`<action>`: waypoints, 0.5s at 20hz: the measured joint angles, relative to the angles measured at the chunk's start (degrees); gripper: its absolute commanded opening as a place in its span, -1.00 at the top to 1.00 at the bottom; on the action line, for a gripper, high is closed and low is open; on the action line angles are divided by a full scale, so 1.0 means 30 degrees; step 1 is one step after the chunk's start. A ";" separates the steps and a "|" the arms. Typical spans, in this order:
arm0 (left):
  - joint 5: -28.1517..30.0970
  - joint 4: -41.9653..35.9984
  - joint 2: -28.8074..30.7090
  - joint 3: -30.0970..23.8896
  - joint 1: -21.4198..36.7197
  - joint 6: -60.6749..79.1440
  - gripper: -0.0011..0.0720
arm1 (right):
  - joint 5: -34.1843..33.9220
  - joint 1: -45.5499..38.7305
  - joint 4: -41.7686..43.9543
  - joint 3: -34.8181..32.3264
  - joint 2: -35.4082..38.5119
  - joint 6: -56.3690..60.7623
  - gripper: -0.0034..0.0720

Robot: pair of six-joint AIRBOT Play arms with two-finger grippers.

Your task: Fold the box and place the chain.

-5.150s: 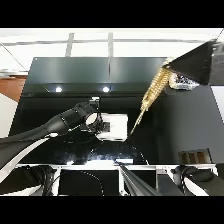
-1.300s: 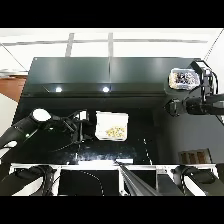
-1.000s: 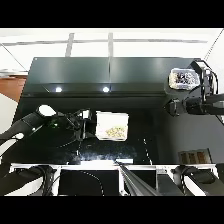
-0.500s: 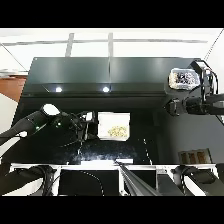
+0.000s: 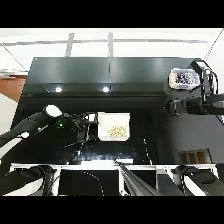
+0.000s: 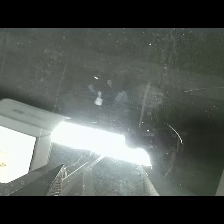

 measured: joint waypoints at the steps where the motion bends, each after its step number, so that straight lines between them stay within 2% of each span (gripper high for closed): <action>1: 0.0044 -0.0051 0.0000 0.0000 -0.0109 -0.0051 -0.98 | -0.0015 0.0000 0.0000 0.0000 0.0000 0.0000 -0.58; 10: 0.0845 -0.0197 -0.0051 -0.0007 -0.0772 -0.0984 -0.97 | -0.0153 0.0000 -0.0007 -0.0022 -0.0015 0.0007 -0.58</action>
